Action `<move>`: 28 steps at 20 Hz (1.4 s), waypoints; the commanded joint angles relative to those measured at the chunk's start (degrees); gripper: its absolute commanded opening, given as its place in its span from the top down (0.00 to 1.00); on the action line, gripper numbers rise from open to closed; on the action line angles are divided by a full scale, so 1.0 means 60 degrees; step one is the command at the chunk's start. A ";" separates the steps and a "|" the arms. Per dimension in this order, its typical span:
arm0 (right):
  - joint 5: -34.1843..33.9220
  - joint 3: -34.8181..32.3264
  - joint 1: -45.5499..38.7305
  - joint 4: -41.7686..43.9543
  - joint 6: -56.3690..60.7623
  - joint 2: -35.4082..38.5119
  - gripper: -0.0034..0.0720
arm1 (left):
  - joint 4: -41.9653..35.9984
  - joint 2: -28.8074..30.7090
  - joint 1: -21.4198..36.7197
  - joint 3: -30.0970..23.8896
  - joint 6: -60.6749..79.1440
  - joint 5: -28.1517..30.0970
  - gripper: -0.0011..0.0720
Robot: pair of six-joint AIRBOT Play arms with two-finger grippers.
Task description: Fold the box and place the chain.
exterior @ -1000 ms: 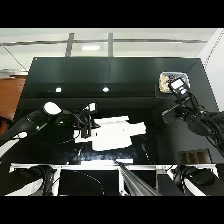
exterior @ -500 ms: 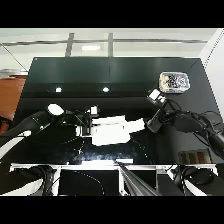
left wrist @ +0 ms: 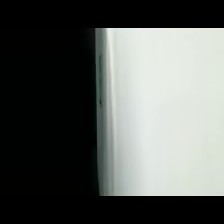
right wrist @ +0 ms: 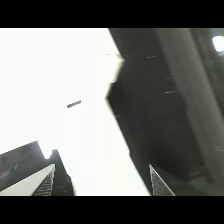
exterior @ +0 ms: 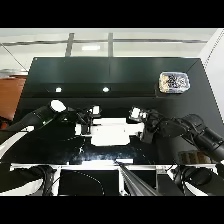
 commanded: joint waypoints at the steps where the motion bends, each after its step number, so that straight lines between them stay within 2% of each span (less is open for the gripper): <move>1: -0.0138 -0.0484 0.0423 0.0885 -0.0962 -0.0044 0.03 | -0.0004 -0.0149 0.0004 0.0138 -0.0015 -0.0342 0.95; 5: 0.0401 -0.1166 0.1067 0.1129 -0.1949 -0.0044 0.03 | -0.0004 -0.0157 0.0004 0.0138 -0.0015 -0.0324 0.95; 8: 0.0758 -0.1264 0.1614 0.1177 -0.2044 -0.0044 0.03 | -0.0007 -0.0157 0.0004 0.0135 -0.0015 -0.0310 0.95; 13: 0.2302 -0.1264 0.2226 0.1206 -0.2076 -0.0055 0.03 | -0.0004 -0.0208 0.0004 0.0138 -0.0015 -0.0321 0.95; 19: 0.2237 -0.1264 0.2255 0.1180 -0.2328 -0.0656 0.03 | -0.0004 -0.0208 0.0004 0.0135 -0.0015 -0.0321 0.95; 28: 0.2157 -0.1253 0.2255 0.1107 -0.2495 -0.0674 0.03 | -0.0004 -0.0208 0.0004 0.0135 -0.0015 -0.0324 0.95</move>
